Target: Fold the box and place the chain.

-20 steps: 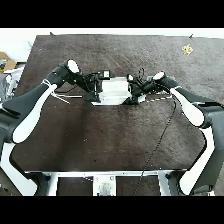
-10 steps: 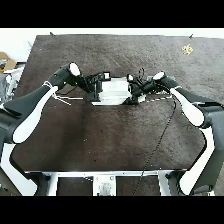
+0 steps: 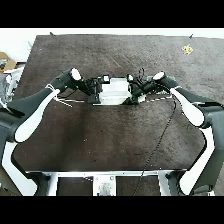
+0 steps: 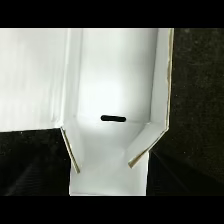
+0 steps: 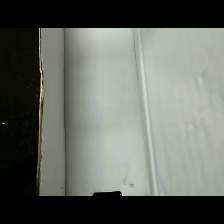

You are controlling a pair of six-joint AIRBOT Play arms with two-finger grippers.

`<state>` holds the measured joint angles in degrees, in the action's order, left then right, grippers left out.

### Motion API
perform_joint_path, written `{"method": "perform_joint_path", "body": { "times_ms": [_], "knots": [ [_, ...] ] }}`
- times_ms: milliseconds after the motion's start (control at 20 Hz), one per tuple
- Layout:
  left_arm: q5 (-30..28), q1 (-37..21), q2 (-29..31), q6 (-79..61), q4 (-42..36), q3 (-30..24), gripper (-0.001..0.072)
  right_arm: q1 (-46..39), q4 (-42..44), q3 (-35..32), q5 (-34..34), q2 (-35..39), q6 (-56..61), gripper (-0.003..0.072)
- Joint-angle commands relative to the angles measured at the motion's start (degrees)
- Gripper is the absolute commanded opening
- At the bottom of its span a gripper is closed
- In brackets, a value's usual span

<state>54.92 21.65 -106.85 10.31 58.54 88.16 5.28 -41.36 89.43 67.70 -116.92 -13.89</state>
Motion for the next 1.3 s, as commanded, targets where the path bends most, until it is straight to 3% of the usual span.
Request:
{"method": "perform_joint_path", "body": {
  "times_ms": [0, 50, 100, 600, 650, 700, 1050, 1250],
  "knots": [
    [-0.8, 0.0, 0.0, -0.3, -0.7, -0.1, 0.0689, 0.0, 0.0, 0.0, 0.0, 0.0, 0.0, 0.0442],
    [-0.7, 0.0, 0.0, -0.3, -0.7, -0.1, 0.049, 0.0, 0.0, 0.0, 0.0, 0.0, 0.0, 0.0442],
    [-0.1, 0.0, 0.0, -0.3, -0.7, -0.1, 0.0338, 0.0, 0.0, 0.0, 0.0, 0.0, 0.0, 0.0441],
    [0.7, 0.0, -0.1, -0.3, -6.5, -0.1, 0.0335, 0.0, 0.0, 0.0, 0.0, 0.0, 0.0, 0.0442],
    [1.1, 0.0, -0.1, -0.3, -6.5, -0.1, 0.0196, 0.0, 0.0, 0.0, 0.0, 0.0, 0.0, 0.0442],
    [1.4, 0.0, -0.1, -0.3, -6.4, -0.2, 0.0161, 0.0, 0.0, 0.0, 0.0, 0.0, 0.0, 0.0442],
    [1.0, 0.0, -1.0, -2.4, -10.0, -0.2, 0.0161, 0.0, 0.0, 0.0, 0.0, 0.0, 0.0, 0.0442],
    [-1.8, 0.0, -1.5, -6.4, -15.8, -0.4, 0.0161, 0.0, 0.0, 0.0, 0.0, 0.0, 0.0, 0.0442]
  ]
}}
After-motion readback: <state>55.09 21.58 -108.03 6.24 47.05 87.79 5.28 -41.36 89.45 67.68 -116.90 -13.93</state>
